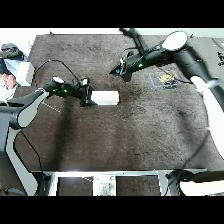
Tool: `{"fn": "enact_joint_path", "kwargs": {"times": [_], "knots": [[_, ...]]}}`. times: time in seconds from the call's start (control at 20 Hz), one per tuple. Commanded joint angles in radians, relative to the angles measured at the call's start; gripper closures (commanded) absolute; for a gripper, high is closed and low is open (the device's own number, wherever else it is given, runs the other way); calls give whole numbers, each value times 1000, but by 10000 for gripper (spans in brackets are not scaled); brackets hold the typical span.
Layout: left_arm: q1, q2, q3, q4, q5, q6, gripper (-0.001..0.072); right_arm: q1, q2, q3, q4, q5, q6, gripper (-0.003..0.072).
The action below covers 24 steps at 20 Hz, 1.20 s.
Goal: Fold the box and place the chain.
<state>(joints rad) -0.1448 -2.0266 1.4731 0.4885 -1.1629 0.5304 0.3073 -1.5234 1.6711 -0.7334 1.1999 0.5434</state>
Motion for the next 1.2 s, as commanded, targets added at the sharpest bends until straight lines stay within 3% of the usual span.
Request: {"fn": "enact_joint_path", "kwargs": {"times": [0.0, 0.3, 0.5, 0.75, 0.8, 0.95, 1.05, 1.15], "knots": [[0, 1, 0, 0, 1, 1, 363, -1, 223, -171, -65, -130, 120, 679], [0, 1, 0, 0, 1, 1, 363, -1, 710, -809, -187, -796, 250, 677], [0, 1, 0, -17, 0, 1, 364, -1, 932, -1143, -187, -1109, 251, 677], [0, 1, 0, -104, 5, 1, 370, -1, 1023, -1296, -187, -1223, 246, 676], [0, 5, 0, -167, -10, 1, 685, -1, 1022, -1299, -187, -1223, 243, 677], [10, 8, 81, -288, -95, -43, 698, -1, 1023, -1299, -187, -1228, 243, 677], [25, 41, 133, -286, -40, -192, 700, -1, 1023, -1299, -187, -1251, 243, 677], [60, 117, 138, -285, 85, -307, 703, -1, 1022, -1299, -187, -1301, 243, 676]]}}
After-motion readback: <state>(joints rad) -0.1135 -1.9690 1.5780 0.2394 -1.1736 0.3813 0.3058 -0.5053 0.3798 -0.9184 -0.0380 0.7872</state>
